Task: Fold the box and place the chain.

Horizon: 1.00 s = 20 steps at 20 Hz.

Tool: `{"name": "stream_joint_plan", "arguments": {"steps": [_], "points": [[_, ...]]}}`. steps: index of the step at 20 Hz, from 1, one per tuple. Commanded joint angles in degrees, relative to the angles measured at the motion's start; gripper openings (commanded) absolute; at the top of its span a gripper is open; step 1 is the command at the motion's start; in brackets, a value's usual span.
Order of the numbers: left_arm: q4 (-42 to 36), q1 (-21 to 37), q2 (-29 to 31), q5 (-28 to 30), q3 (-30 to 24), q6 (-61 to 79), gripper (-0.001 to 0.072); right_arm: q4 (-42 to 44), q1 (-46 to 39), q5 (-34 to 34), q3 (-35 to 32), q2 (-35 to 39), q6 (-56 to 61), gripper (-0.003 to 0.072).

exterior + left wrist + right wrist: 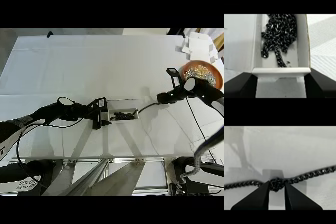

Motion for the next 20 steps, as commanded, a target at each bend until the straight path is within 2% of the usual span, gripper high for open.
{"name": "stream_joint_plan", "arguments": {"steps": [1, 3, 8, 11, 15, 20], "points": [[0.0, 0.0, 0.0, 0.0, 0.0, 0.0, 0.0137, 0.1, 0.0, 1.2, 0.1, 3.4, -0.9, 0.0018], [0.0, 0.0, 0.0, 0.0, 0.0, 0.0, 0.0137, 1.5, 0.0, 3.7, 0.1, 7.6, -0.9, 0.0018], [0.0, 0.0, 0.0, 0.0, 0.0, 0.0, 0.0137, 13.5, 0.3, 11.5, 0.1, 19.1, -7.8, 0.0018], [0.0, 0.0, 0.0, 0.0, 0.0, 0.0, 0.0137, 13.9, 3.0, 14.3, 0.1, 25.1, -8.0, 0.0018], [0.0, 0.0, 0.0, 0.0, 0.0, 0.0, 0.0137, 15.3, 9.8, 14.9, 0.1, 30.2, -7.9, 0.0018], [0.0, 0.0, 0.0, 0.0, 0.0, 0.0, 0.0137, 21.2, 17.8, 12.4, 0.1, 31.3, -7.9, 0.0019]]}}
